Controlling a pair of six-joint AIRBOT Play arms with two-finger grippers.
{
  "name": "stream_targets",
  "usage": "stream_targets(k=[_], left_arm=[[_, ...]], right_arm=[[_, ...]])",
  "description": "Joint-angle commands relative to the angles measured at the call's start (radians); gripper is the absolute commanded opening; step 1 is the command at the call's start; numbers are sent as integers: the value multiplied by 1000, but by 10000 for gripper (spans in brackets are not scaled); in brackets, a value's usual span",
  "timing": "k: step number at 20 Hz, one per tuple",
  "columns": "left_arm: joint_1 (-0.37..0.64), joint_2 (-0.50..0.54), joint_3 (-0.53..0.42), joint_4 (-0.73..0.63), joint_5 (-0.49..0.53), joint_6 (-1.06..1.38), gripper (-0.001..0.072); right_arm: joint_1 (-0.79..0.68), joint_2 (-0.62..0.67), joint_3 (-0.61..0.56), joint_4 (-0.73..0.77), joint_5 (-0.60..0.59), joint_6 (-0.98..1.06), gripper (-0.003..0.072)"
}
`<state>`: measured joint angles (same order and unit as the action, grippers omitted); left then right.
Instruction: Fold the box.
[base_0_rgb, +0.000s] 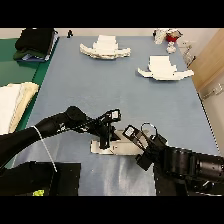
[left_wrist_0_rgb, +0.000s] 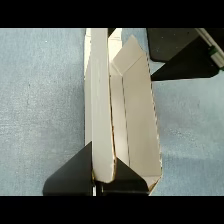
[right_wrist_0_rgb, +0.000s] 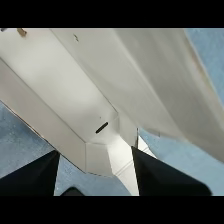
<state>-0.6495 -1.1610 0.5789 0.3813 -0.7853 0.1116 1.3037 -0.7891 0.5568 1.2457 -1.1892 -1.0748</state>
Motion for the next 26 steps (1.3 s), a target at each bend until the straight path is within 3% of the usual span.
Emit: stream_targets(k=[1,4,8,14,19,22,26], left_arm=[[1,1,1,0,-1,0,14],[1,1,1,0,-1,1,14],[1,1,1,0,-1,1,14],[1,1,1,0,0,0,14],[1,1,1,0,-1,0,14],[1,1,1,1,-1,0,14],[1,1,1,0,-1,0,14]], right_arm=[[-2,39,-1,-29,-6,-33,706],[-48,127,-34,-48,39,-141,706],[-212,206,-113,54,164,-376,707],[-545,209,-137,427,267,-1006,707],[-805,170,-155,787,255,-1502,707],[-856,80,-171,891,218,-1622,707],[-855,19,-171,898,217,-1630,707]])
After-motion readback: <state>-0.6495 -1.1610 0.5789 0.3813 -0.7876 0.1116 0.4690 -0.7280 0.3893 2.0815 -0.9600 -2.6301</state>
